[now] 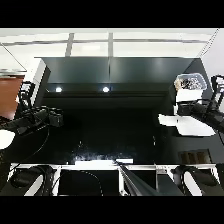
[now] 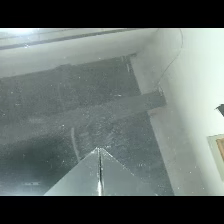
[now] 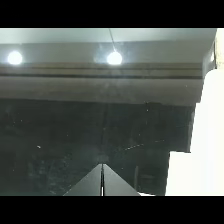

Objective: Fold the box and place the chain.

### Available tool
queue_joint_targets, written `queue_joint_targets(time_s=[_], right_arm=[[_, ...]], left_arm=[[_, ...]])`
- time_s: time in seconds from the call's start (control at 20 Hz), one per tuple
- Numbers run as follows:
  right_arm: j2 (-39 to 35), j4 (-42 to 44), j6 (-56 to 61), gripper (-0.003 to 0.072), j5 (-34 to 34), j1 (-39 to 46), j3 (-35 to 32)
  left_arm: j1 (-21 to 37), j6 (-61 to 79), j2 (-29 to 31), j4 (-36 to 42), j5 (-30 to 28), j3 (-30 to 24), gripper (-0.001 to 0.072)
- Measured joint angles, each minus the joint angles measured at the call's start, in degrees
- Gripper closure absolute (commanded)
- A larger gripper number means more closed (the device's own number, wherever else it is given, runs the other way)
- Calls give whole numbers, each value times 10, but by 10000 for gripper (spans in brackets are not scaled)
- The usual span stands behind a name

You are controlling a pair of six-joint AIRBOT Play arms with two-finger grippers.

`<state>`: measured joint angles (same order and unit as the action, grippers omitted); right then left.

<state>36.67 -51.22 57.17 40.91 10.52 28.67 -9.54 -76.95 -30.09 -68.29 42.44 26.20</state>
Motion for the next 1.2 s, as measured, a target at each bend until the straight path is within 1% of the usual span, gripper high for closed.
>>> queue_joint_targets(time_s=[0.95,1.15,1.2], right_arm=[[0,5,0,674,-3,0,0],[0,14,0,673,-52,0,0],[0,14,0,612,-73,0,0]], left_arm=[[0,0,0,0,0,0,684],[0,0,0,2,-10,0,684],[0,0,0,2,-19,0,684]])
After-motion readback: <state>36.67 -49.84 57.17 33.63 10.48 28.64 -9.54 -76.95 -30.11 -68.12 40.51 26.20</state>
